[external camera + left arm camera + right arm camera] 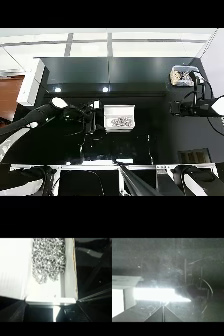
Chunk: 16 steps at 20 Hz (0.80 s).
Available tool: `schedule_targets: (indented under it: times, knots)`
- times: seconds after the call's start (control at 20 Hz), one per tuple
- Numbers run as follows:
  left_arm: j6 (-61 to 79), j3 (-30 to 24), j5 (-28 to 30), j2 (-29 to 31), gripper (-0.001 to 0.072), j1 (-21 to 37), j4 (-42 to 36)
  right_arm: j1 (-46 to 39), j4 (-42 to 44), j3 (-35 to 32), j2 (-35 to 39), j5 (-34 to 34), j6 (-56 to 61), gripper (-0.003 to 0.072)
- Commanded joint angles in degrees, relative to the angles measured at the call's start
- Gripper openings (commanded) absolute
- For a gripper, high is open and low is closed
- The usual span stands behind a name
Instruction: Fold the box and place the chain.
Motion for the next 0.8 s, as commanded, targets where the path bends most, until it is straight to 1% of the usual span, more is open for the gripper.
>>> schedule_targets:
  times: [0.0, 0.15, 0.25, 0.3, 0.4, 0.45, 0.5, 0.55, 0.65, 0.75]
  knots:
    - [0.5, 0.4, 1.6, -0.3, 0.0718, -1.1, -0.3, 0.0, 0.9, 0.0, 0.0, -0.4, 0.0, 0.0012]
    - [0.5, 0.7, 2.6, -0.5, 0.0717, -2.4, -0.4, 0.8, 1.1, 0.0, 0.0, -1.3, 0.0, 0.0012]
    - [0.4, 0.9, 3.9, -0.6, 0.0707, -3.1, -0.3, 2.4, 1.1, 0.0, -0.1, -3.5, 0.0, 0.0012]
    - [0.4, 0.9, 4.3, -0.6, 0.0666, -3.3, -0.3, 3.5, 1.5, -0.2, -0.2, -5.1, 0.0, 0.0012]
    - [0.4, 0.9, 4.3, -0.6, 0.0431, -3.3, -0.3, 5.5, 5.1, -0.8, -1.3, -10.2, 0.1, 0.0021]
    - [0.3, 0.9, 4.5, -0.6, 0.0423, -3.3, -0.3, 6.4, 8.8, -0.9, -2.5, -13.4, 0.1, 0.031]
    - [0.3, 0.9, 4.5, -0.6, 0.0423, -3.3, -0.3, 7.1, 13.0, -0.8, -4.1, -16.4, -0.3, 0.063]
    - [0.3, 0.9, 4.7, -0.6, 0.0423, -3.3, -0.3, 7.8, 18.1, -0.8, -6.1, -19.4, -3.0, 0.0648]
    - [0.3, 0.9, 4.7, -0.6, 0.0423, -3.3, -0.3, 8.8, 28.5, -0.8, -11.1, -23.5, -10.4, 0.0647]
    - [0.3, 0.9, 4.8, -0.6, 0.0423, -3.3, -0.3, 9.7, 39.5, -0.7, -16.3, -23.3, -22.7, 0.0647]
